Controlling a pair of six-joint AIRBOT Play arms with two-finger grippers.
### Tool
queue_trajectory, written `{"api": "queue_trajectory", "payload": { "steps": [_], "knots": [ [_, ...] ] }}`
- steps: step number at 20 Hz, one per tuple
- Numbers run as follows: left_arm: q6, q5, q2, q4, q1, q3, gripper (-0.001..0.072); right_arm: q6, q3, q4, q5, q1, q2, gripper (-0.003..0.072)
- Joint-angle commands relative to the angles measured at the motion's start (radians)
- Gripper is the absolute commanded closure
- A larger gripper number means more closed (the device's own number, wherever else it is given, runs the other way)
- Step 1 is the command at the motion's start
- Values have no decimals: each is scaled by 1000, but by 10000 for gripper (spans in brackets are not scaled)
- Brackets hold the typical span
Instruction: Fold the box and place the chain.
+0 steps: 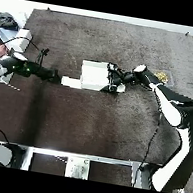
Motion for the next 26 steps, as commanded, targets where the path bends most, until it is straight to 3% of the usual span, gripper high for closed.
{"api": "queue_trajectory", "payload": {
  "steps": [1,17,19,26],
  "knots": [
    [50,-34,-33,-126,-1,0,701,0,1,0,0,0,0,368],
    [115,-11,-36,-298,-128,5,693,0,1,0,0,0,0,368],
    [115,-51,-35,-302,-127,17,343,0,1,0,0,0,0,368],
    [113,-102,-35,-332,-137,34,335,0,1,0,0,0,0,368]
  ]
}}
